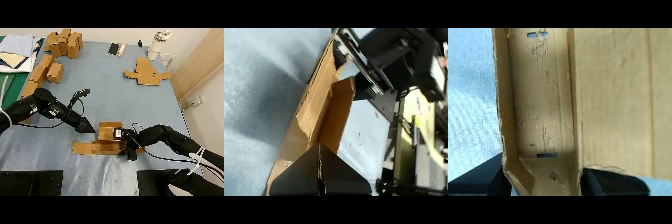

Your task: Fold the box.

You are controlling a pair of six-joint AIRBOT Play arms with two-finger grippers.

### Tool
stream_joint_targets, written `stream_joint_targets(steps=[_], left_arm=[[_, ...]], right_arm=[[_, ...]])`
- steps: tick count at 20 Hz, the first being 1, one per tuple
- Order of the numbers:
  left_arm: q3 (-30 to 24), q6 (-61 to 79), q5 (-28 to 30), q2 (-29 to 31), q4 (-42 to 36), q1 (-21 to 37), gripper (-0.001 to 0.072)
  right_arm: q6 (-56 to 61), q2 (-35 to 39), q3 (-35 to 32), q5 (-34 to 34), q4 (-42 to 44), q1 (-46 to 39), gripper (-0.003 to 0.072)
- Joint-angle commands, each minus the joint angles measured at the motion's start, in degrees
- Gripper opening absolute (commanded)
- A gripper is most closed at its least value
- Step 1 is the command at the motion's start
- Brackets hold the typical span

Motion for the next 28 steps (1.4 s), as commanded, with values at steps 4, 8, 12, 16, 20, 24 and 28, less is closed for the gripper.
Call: stream_joint_targets(steps=[4, 8, 12, 16, 20, 24, 28], left_arm=[[-6.43, 24.98, 8.15, 3.15, -5.31, 1.60, 0.0693], [-14.69, 40.76, 15.65, 4.20, -6.32, -0.52, 0.0689], [-18.08, 42.05, 20.68, 8.61, -1.77, -1.14, 0.0699], [-20.74, 42.14, 19.41, 11.15, 0.13, -2.05, 0.0698], [-22.62, 42.40, 19.74, 11.23, 0.33, -6.51, 0.0698], [-22.71, 42.34, 23.50, 11.19, -2.51, -9.99, 0.0698], [-22.71, 42.34, 24.61, 11.19, -5.55, -10.14, 0.0697]], right_arm=[[0.00, -0.02, 0.00, 0.04, -0.35, 0.02, 0.0502], [0.00, -0.02, 0.02, 0.02, -0.37, 0.02, 0.0502], [-0.02, -0.02, 0.00, 0.02, -0.39, 0.02, 0.0502], [0.00, -0.02, 0.00, 0.02, -0.39, 0.02, 0.0502], [0.00, -0.02, 0.00, 0.02, -0.39, 0.02, 0.0502], [-0.02, -0.02, 0.00, 0.02, -0.39, 0.02, 0.0503], [0.00, -0.02, 0.00, 0.02, -0.37, 0.02, 0.0502]])
